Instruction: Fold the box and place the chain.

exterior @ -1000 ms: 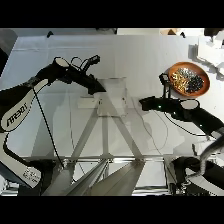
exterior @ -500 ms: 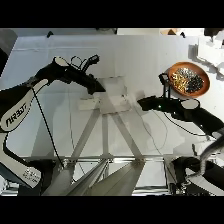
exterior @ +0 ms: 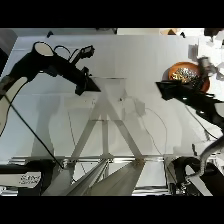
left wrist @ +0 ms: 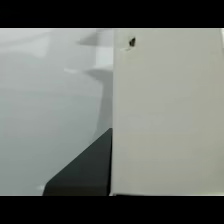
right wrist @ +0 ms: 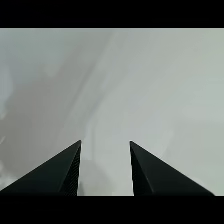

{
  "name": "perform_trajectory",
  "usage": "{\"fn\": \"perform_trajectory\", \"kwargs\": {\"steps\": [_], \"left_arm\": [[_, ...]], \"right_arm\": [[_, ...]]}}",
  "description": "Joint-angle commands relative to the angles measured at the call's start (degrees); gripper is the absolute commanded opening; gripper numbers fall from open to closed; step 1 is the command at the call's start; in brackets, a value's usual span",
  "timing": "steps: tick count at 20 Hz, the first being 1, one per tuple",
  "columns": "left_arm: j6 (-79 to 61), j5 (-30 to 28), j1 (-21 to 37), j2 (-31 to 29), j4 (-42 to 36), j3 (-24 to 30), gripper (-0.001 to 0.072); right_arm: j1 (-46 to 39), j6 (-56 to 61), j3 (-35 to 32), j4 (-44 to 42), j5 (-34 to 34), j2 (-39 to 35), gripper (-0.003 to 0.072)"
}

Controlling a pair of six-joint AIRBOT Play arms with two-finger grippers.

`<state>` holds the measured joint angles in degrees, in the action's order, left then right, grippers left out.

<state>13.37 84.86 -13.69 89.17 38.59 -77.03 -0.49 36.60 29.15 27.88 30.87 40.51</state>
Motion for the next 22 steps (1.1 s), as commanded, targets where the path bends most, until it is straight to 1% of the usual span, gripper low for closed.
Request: {"fn": "perform_trajectory", "kwargs": {"steps": [1, 2, 4, 5, 7, 9, 11, 13, 14, 16, 22], "left_arm": [[0.2, 1.9, -2.1, -8.0, 1.2, 5.8, -0.0007], [-0.9, -1.2, -2.8, -11.3, 2.5, 9.4, -0.0007], [-4.6, -10.2, -3.1, -16.8, 2.3, 17.3, -0.0005], [-6.1, -13.9, -3.0, -18.0, 2.1, 20.3, -0.0006], [-8.0, -19.3, -3.0, -17.2, 2.2, 23.6, -0.0001], [-8.5, -23.1, -3.1, -13.9, 1.7, 24.3, 0.0], [-10.3, -26.3, -3.1, -10.0, -2.2, 24.3, 0.0001], [-17.2, -26.8, -3.1, -6.2, -9.0, 24.3, 0.0001], [-22.8, -26.8, -3.1, -4.6, -11.9, 24.3, 0.0], [-34.0, -26.7, -3.4, -2.3, -14.8, 24.3, 0.0], [-32.6, -26.4, -4.3, 0.7, -13.7, 24.3, 0.0001]], "right_arm": [[-7.1, 8.3, 0.1, 9.5, 0.4, -7.9, 0.0337], [-8.6, 10.4, 0.1, 11.3, 0.7, -9.1, 0.0337], [-11.2, 12.3, 0.1, 13.4, 2.3, -10.7, 0.0337], [-12.1, 12.6, 0.1, 14.4, 3.3, -10.9, 0.0337], [-12.5, 12.6, 0.1, 16.4, 4.8, -10.9, 0.0336], [-12.5, 12.7, 0.1, 17.1, 6.2, -10.9, 0.0336], [-12.5, 12.7, 0.1, 17.1, 7.7, -10.9, 0.0336], [-12.5, 12.7, 0.1, 17.2, 9.1, -10.9, 0.0336], [-12.5, 12.7, 0.1, 17.1, 9.6, -10.9, 0.0336], [-12.5, 12.7, 0.1, 17.2, 10.6, -10.9, 0.0336], [-12.5, 12.7, 0.1, 17.1, 10.7, -10.9, 0.0335]]}}
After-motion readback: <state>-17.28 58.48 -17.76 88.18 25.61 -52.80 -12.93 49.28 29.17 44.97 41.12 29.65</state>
